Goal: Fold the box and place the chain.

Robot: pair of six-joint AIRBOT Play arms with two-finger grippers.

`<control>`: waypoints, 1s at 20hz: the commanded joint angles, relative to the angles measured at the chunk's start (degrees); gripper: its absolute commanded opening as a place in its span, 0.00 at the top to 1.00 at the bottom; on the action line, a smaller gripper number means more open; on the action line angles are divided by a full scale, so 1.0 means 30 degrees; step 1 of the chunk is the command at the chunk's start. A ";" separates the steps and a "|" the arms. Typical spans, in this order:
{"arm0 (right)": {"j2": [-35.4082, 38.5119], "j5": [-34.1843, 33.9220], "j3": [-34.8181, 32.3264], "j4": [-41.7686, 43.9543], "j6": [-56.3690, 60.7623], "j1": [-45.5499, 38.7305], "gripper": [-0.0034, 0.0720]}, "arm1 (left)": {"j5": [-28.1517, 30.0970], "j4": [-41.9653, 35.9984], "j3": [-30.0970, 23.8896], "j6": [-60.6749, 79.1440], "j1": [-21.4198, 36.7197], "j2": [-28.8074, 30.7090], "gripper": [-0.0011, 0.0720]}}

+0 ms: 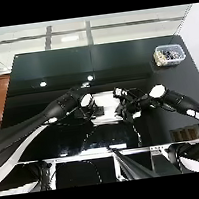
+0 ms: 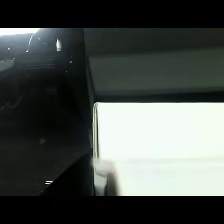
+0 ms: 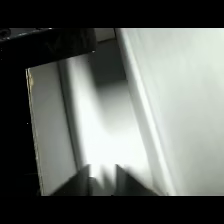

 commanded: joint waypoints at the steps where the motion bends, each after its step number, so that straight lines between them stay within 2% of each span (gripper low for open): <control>1: 0.0321 0.1056 0.0051 -0.0721 0.2295 -0.0321 0.94 | 0.0015 0.0007 0.0007 0.0022 0.0007 0.0007 0.94; 4: 0.1749 0.5544 0.0940 -0.1158 0.9304 -0.2033 0.94 | 0.0080 0.0007 0.0007 0.0022 0.0007 0.0007 0.94; 6: 0.3206 0.8153 0.2047 -0.3694 1.0506 -0.4175 0.94 | 0.0080 0.0007 0.0007 0.0022 0.0007 0.0007 0.94; 7: 0.3891 0.7963 0.2426 -0.5537 1.1489 -0.5406 0.94 | 0.0073 0.0007 0.0007 0.0022 0.0007 0.0007 0.94; 9: 0.4663 0.5238 0.2433 -0.8480 1.6946 -0.8604 0.94 | 0.0080 0.0015 0.0007 0.0022 0.0007 0.0007 0.94; 11: 0.4641 0.2499 0.1413 -0.8371 2.2797 -1.1599 0.94 | 0.0080 0.0015 0.0007 0.0022 0.0007 0.0007 0.94; 12: 0.4583 0.1909 0.0699 -0.8269 2.4203 -1.2393 0.94 | 0.0080 0.0015 0.0007 0.0022 0.0007 0.0007 0.94; 14: 0.3956 0.2324 -0.0576 -0.8072 2.4698 -1.3027 0.94 | 0.0087 0.0022 0.0007 0.0022 0.0007 0.0007 0.94; 16: 0.2725 0.3490 -0.1588 -0.6098 2.3926 -1.2291 0.94 | 0.0109 0.0022 0.0007 0.0022 0.0007 0.0007 0.94; 18: 0.1115 0.4495 -0.1814 -0.3614 2.1296 -1.0440 0.94 | 0.0102 0.0022 0.0007 0.0022 0.0007 0.0007 0.94; 20: -0.0306 0.4641 -0.1807 -0.2331 1.9183 -0.7927 0.94 | 0.0102 0.0087 0.0007 0.0022 0.0007 0.0007 0.94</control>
